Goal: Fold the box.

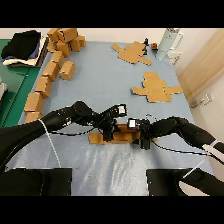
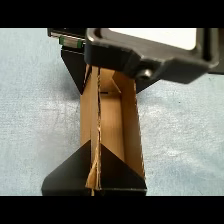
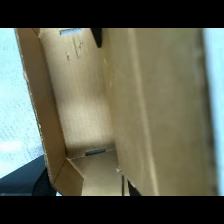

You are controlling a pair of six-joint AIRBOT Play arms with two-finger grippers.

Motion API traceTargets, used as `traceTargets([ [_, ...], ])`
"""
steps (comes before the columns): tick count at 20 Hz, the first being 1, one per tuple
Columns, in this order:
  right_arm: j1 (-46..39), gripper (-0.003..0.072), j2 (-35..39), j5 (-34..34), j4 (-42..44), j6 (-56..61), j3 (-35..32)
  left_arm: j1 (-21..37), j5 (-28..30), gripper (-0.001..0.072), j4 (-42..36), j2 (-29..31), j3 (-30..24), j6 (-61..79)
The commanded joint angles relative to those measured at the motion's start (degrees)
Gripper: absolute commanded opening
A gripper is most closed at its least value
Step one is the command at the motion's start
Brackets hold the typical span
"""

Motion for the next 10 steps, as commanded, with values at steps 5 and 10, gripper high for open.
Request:
traceTargets([
  [5, 0.0, 0.0525, 0.0, 0.0, 0.0, 0.0, 0.0, 0.0, 6.8, 0.0015, 0.0, 0.0, 0.1, 12.7],
  [10, 0.0, 0.0525, 0.0, -0.3, 0.0, 0.1, 0.0, 0.0, 10.8, 0.0015, 0.0, 0.0, 0.1, 13.0],
])
